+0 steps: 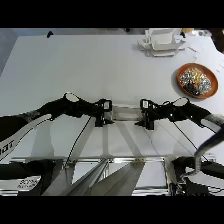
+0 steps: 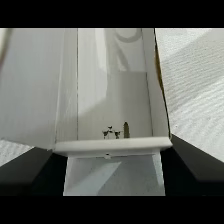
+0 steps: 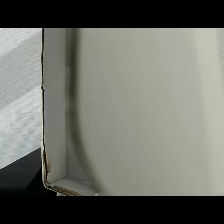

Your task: Fold the box and place the chain.

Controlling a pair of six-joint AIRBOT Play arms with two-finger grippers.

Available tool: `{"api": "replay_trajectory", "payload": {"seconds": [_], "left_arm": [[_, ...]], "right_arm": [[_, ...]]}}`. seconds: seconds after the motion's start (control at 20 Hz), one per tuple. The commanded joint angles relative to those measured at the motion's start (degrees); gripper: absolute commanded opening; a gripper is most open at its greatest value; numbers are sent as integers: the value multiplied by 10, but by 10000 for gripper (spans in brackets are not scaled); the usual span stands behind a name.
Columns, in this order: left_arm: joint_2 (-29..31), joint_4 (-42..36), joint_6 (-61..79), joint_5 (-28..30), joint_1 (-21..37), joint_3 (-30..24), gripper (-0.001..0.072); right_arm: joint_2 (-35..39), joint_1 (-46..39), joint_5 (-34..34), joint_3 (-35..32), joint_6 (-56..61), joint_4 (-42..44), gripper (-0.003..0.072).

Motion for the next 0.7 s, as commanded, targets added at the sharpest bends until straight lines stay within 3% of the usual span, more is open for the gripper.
{"api": "replay_trajectory", "payload": {"seconds": [0.0,0.3,0.35,0.4,0.45,0.65], "left_arm": [[0,0,0,0,0,0,138],[0,0,0,0,0,0,138],[0,0,0,0,0,0,138],[0,0,0,0,0,0,138],[0,0,0,0,0,0,138],[0,0,0,0,0,0,138]], "right_arm": [[0,1,2,0,0,0,400],[0,0,0,0,0,0,412],[0,0,0,0,0,0,498],[1,0,0,0,2,0,660],[3,0,0,0,8,-1,703],[28,0,0,0,61,-48,703]]}}
